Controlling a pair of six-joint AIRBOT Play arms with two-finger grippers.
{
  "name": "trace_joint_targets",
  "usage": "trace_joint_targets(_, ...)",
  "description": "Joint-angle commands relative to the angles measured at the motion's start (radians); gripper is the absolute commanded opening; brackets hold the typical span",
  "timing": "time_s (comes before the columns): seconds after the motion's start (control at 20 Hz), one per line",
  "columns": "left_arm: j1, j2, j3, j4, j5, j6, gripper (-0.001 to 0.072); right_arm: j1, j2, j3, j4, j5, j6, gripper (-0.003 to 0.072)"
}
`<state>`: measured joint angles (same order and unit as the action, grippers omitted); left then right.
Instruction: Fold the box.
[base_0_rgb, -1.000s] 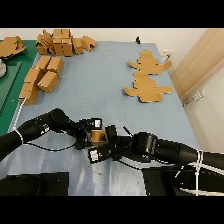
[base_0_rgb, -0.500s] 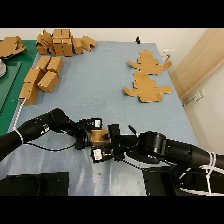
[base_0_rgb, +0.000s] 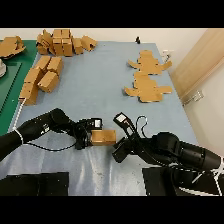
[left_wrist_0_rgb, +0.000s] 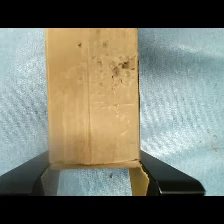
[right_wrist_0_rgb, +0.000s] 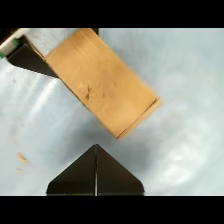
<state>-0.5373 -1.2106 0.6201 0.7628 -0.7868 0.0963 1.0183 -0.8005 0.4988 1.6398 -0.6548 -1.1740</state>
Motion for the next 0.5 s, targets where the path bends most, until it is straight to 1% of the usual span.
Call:
trace_joint_targets(0.0,0.001,0.000,0.000,0.000,0.000,0.000,0.0532,-0.012,0.010,-0.129,0.326,0.335,0.306,-0.0001)
trace_joint_targets(0.05,0.001,0.000,0.000,0.000,0.001,0.000,0.0532,-0.004,0.010,-0.160,0.422,0.477,0.302,-0.0001)
trace_joint_targets(0.1,0.001,0.000,0.000,0.000,0.001,0.000,0.0532,0.015,0.010,-0.182,0.452,0.608,0.304,0.0000)
trace_joint_targets(0.15,0.001,0.000,0.000,0.000,0.000,0.000,0.0533,0.025,0.009,-0.199,0.451,0.693,0.330,0.0000)
trace_joint_targets(0.2,0.001,0.000,0.000,0.000,0.000,0.000,0.0532,0.028,0.007,-0.218,0.451,0.748,0.368,0.0000)
trace_joint_targets(0.3,0.001,0.000,0.000,0.000,0.000,0.000,0.0532,0.028,-0.013,-0.249,0.450,0.779,0.437,0.0000)
trace_joint_targets(0.45,0.001,0.000,0.000,0.000,0.000,0.000,0.0532,0.036,-0.048,-0.261,0.438,0.812,0.467,0.0000)
